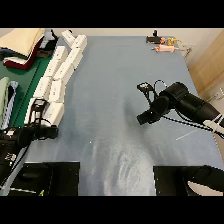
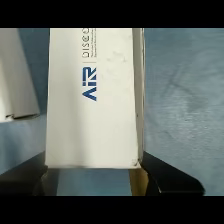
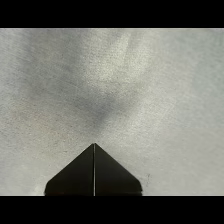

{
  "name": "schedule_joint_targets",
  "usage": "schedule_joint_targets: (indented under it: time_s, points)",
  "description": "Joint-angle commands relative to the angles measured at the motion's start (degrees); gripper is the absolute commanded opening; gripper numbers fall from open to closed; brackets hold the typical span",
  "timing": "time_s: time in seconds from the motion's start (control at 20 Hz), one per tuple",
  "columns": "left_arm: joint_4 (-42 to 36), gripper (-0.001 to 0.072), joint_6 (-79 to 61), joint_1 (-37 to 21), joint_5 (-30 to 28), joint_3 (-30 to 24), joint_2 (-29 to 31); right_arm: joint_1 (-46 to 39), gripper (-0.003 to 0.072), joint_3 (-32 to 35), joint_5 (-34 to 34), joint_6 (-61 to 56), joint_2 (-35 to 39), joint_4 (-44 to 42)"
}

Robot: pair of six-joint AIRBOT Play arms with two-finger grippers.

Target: Fold the box.

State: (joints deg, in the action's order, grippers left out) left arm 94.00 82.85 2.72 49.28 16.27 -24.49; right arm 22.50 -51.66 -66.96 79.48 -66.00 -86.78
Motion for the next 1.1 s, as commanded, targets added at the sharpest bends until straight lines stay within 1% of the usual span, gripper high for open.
schedule_joint_targets:
  time_s: [0.0, 0.1, 0.2, 0.25, 0.35, 0.6, 0.8, 1.05]
  points:
    - [3.26, 0.0411, 3.98, -8.41, 1.31, 0.09, 0.9, 0.0, 0.0002, -0.07, 0.0, -0.02, -0.02, -0.02]
    - [2.86, 0.0411, 3.93, -8.44, -1.88, 0.09, 0.9, 0.0, 0.0002, -0.04, 0.0, -0.02, -0.02, -0.02]
    - [-0.26, 0.0411, 3.89, -8.41, -6.38, 0.09, 0.61, 0.0, 0.0002, -0.04, 0.0, -0.02, -0.02, 0.0]
    - [-1.81, 0.0411, 3.37, -8.41, -7.76, 0.09, -0.02, 0.0, 0.0002, -0.04, 0.0, -0.02, -0.02, 0.0]
    - [-4.11, 0.0411, 1.88, -8.44, -8.83, 0.09, -2.6, 0.0, 0.0002, -0.04, -0.02, -0.02, -0.02, 0.0]
    - [-4.81, 0.0411, 1.73, -8.41, -12.02, 0.09, -10.69, 0.0, 0.0002, -0.04, 0.0, -0.02, -0.02, 0.0]
    - [-8.81, 0.0411, -4.2, -8.41, -14.75, 0.09, -13.84, 0.0, 0.0002, -0.04, 0.0, -0.02, -0.02, -0.02]
    - [-8.92, 0.0411, -4.26, -8.41, -16.15, 0.09, -16.5, 0.0, 0.0002, -0.04, 0.0, -0.02, -0.02, 0.0]
